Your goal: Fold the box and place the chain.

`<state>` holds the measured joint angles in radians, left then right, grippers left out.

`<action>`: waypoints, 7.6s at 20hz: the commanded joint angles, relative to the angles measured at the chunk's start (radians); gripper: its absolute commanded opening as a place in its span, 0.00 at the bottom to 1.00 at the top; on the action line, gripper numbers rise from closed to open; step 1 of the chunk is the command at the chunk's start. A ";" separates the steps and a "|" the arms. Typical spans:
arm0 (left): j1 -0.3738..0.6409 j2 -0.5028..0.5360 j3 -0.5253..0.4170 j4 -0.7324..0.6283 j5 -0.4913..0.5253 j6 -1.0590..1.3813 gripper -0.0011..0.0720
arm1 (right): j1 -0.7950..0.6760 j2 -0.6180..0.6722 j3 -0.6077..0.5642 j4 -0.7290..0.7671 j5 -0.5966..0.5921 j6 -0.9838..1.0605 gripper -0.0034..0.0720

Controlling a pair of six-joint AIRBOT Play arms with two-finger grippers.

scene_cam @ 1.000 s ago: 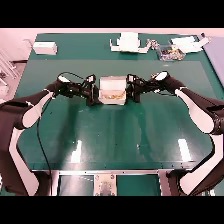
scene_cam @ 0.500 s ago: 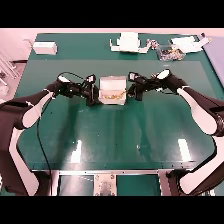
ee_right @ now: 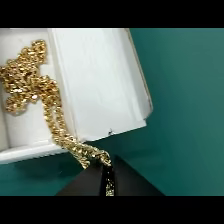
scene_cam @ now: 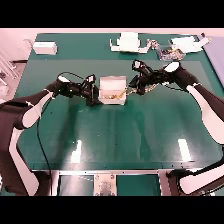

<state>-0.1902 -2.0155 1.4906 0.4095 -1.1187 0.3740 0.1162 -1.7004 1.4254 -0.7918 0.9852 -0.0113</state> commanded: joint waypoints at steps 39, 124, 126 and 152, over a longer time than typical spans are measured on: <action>0.000 0.000 0.000 0.000 0.000 0.000 0.48 | -0.159 -0.166 0.134 -0.178 0.128 -0.103 0.74; 0.000 0.000 0.000 0.000 0.000 0.000 0.48 | 0.151 0.287 0.237 -0.098 0.011 0.214 0.05; 0.000 0.000 0.000 0.000 0.000 0.000 0.48 | 0.182 0.296 0.272 -0.097 -0.017 0.216 0.05; 0.000 0.000 0.000 0.000 0.000 0.000 0.48 | 0.241 0.052 -0.116 -0.060 -0.080 0.365 0.11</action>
<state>-0.1902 -2.0155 1.4906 0.4095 -1.1187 0.3740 0.3580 -1.5921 1.3449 -0.8566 0.8963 0.3813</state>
